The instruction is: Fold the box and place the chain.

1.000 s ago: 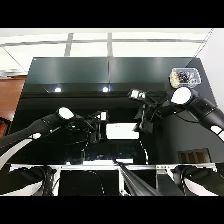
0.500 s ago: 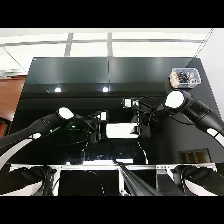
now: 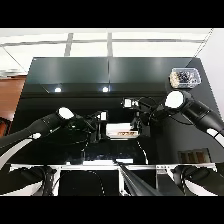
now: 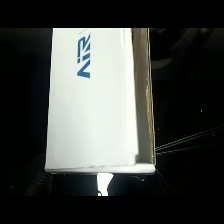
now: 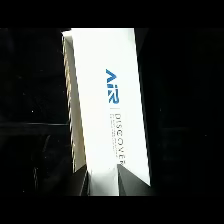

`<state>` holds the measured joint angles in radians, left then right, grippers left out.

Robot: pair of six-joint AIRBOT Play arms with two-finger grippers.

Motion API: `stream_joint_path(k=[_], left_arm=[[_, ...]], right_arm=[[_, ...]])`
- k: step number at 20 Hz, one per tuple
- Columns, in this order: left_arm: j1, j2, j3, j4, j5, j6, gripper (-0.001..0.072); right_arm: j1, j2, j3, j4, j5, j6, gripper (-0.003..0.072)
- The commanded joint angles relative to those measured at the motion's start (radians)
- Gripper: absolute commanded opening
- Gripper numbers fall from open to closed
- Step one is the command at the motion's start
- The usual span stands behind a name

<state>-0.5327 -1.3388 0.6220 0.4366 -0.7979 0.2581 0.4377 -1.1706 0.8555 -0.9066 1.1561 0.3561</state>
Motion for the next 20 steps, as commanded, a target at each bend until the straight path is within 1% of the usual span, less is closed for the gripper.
stream_joint_path(k=[1,5,6,11,12,13,14,20], left_arm=[[-0.001,0.0,0.0,0.0,0.0,0.0,0.0402],[-0.001,0.0,0.0,0.0,0.0,0.0,0.0402],[-0.001,0.0,0.0,0.0,0.0,0.0,0.0402],[-0.001,0.0,0.0,0.0,0.001,0.0,0.0402],[-0.001,0.0,0.0,0.0,0.001,0.0,0.0402],[-0.001,0.0,0.0,0.0,0.0,0.0,0.0402],[-0.001,0.0,0.0,0.0,0.0,0.0,0.0402],[-0.001,0.0,0.0,0.0,0.0,0.0,0.0402]], right_arm=[[0.001,-0.001,0.0,-0.011,0.026,0.002,0.021],[0.001,-0.001,-0.002,-0.011,0.018,0.002,0.0214],[0.001,-0.001,-0.005,-0.011,0.011,0.002,0.031],[0.001,-0.001,-0.022,-0.01,0.01,0.004,0.0309],[0.001,-0.001,-0.022,-0.01,0.011,0.01,0.0307],[0.001,-0.001,-0.022,-0.01,0.01,0.016,0.0228],[0.001,-0.001,-0.022,-0.01,0.01,0.016,0.019],[0.0,0.013,-0.021,-0.004,0.013,0.032,0.0191]])
